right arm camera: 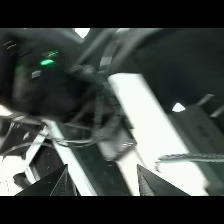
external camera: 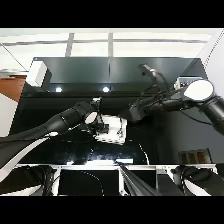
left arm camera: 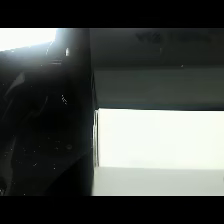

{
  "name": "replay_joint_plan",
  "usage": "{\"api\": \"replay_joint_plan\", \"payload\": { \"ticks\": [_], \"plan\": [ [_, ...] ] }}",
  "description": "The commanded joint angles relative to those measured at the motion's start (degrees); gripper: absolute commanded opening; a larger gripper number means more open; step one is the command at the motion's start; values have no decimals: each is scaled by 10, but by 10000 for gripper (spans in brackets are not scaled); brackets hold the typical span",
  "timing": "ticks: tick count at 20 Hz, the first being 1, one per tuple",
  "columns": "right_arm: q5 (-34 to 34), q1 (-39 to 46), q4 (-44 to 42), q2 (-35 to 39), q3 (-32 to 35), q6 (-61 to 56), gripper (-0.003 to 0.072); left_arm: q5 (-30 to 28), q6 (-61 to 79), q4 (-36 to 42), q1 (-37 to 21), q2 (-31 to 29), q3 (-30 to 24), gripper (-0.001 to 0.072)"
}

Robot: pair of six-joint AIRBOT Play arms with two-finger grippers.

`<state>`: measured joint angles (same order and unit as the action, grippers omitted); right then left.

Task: Fold the box and place the chain.

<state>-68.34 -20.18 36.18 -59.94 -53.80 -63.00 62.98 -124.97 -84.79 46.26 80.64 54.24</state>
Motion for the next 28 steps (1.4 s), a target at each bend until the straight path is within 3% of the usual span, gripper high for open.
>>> {"api": "replay_joint_plan", "payload": {
  "ticks": [1,3,6,7,12,15,20,21,25,27,28],
  "plan": [
    [-48,122,41,6,2,-2,504,2,0,0,0,0,0,37],
    [-27,193,108,6,11,-19,504,1,0,0,0,0,0,37],
    [103,244,245,4,66,-146,510,1,0,0,0,0,0,37],
    [143,248,290,2,89,-190,706,1,0,0,0,0,0,37],
    [309,248,446,-39,125,-370,717,1,0,0,0,0,0,37],
    [382,248,458,-88,121,-461,712,2,0,0,0,0,0,37],
    [404,247,410,-166,97,-475,705,2,0,0,0,0,0,37],
    [407,247,406,-174,94,-475,667,2,0,0,0,0,0,37],
    [414,237,390,-191,83,-472,638,3,0,0,0,0,0,37],
    [418,228,390,-198,77,-467,504,3,0,0,0,0,0,37],
    [417,227,390,-199,71,-451,274,4,0,0,0,0,0,37]
  ]
}}
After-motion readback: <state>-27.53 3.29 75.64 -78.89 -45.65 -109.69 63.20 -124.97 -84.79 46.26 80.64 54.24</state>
